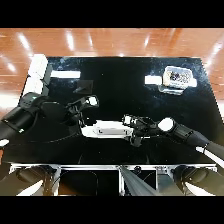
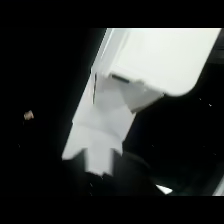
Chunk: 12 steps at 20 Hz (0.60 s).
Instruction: Fold the box and place the chain.
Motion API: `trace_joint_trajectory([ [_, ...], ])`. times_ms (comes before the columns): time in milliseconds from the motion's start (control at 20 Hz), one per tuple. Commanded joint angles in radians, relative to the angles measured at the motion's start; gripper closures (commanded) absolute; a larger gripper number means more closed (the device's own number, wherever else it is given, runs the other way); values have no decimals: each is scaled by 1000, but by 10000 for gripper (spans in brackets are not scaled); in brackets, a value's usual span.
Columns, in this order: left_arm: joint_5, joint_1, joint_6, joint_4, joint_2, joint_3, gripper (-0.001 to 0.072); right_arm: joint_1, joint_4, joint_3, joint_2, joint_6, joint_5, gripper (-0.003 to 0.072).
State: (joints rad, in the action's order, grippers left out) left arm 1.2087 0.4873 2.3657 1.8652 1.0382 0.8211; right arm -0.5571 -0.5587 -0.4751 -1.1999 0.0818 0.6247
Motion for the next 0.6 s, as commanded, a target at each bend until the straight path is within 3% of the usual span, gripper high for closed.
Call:
trace_joint_trajectory([
  [0, 134, -35, -137, 23, -35, -7, 692, 0, 0, 0, 1, 0, 0, 148],
  [100, 79, -24, -138, 93, -77, -49, 693, 0, 0, 0, 1, 0, 0, 148],
  [200, -63, 5, -143, 180, -149, -133, 693, 0, 0, 0, 1, 0, 0, 148],
  [400, -524, 131, -196, 323, -282, -346, 692, 0, 0, 0, 1, 0, 0, 148],
  [550, -805, 253, -259, 324, -296, -416, 692, 0, 0, 0, 1, 0, 0, 148],
])
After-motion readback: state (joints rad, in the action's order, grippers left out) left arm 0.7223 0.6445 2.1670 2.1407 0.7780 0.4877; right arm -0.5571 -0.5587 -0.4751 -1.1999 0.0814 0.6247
